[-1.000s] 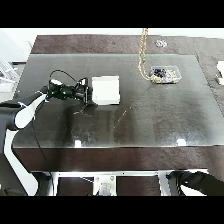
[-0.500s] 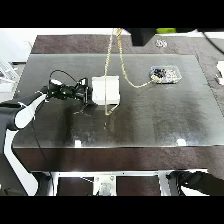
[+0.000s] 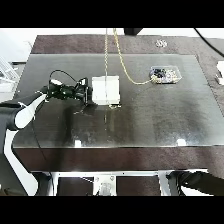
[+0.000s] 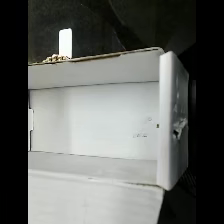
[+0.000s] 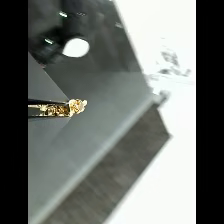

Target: Fold the box and place the chain.

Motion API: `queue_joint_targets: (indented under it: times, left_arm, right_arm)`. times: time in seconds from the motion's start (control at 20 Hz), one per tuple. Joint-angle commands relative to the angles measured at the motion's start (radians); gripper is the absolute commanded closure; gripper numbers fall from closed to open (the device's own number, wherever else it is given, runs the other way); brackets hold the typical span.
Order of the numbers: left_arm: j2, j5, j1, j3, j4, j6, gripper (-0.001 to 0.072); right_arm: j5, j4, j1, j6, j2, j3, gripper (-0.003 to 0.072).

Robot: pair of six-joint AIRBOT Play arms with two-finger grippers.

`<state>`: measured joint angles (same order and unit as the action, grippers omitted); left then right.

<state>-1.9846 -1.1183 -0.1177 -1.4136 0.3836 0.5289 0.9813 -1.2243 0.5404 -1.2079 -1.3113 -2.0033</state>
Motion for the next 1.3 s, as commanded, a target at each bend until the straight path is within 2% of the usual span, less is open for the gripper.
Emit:
queue_joint_targets:
  times: [0.0, 0.45, 0.85, 1.25]
  left_arm:
    - [0.001, 0.000, 0.000, 0.000, 0.000, 0.000, 0.0298]
    - [0.001, 0.000, 0.000, 0.000, 0.000, 0.000, 0.0299]
    - [0.001, 0.000, 0.000, 0.000, 0.000, 0.000, 0.0299]
    - [0.001, 0.000, 0.000, 0.000, 0.000, 0.000, 0.0298]
  right_arm:
    - [-0.085, -0.018, 0.000, 0.027, 0.000, -0.052, 0.0669]
    - [-0.341, -0.025, 0.000, 0.106, 0.001, -0.052, 0.0670]
    - [-0.395, -0.026, 0.000, 0.124, -0.018, -0.048, 0.0671]
    - [-0.542, -0.025, 0.000, 0.167, -0.036, -0.048, 0.0672]
